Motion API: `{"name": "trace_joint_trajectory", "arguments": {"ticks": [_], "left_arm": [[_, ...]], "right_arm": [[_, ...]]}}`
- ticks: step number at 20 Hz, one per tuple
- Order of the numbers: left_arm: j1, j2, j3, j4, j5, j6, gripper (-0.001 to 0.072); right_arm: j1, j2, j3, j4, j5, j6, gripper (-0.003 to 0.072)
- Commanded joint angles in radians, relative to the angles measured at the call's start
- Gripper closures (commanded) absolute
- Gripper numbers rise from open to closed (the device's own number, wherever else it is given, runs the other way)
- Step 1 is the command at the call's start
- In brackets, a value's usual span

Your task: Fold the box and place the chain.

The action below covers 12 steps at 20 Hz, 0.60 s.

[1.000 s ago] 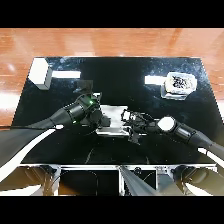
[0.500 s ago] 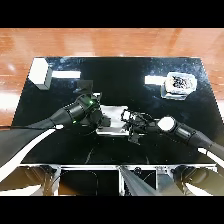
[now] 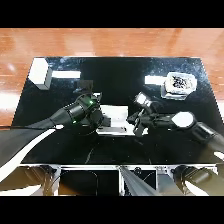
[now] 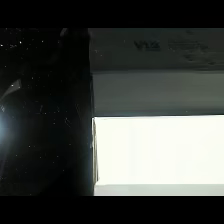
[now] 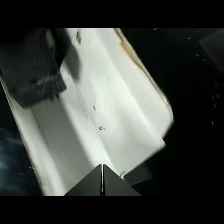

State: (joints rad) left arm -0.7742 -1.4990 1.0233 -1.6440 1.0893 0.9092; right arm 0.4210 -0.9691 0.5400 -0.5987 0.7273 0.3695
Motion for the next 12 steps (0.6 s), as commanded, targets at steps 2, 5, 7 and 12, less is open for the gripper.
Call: {"name": "trace_joint_trajectory", "arguments": {"ticks": [2, 5, 7, 12], "left_arm": [[-0.001, -0.001, 0.0, 0.001, -0.013, 0.0, 0.0687], [0.0, -0.001, 0.0, 0.001, -0.018, 0.0, 0.0688], [-0.001, -0.001, 0.0, 0.001, -0.02, 0.0, 0.0688], [-0.001, -0.001, 0.0, 0.01, -0.017, 0.0, 0.0688]], "right_arm": [[-0.162, 0.105, 0.002, 0.005, 0.257, 0.294, 0.0663], [-0.276, 0.156, 0.006, 0.008, 0.429, 0.387, 0.0662], [-0.379, 0.156, 0.006, -0.122, 0.478, 0.623, 0.0655], [-0.561, 0.153, -0.119, -0.567, 0.424, 1.045, 0.0655]]}}
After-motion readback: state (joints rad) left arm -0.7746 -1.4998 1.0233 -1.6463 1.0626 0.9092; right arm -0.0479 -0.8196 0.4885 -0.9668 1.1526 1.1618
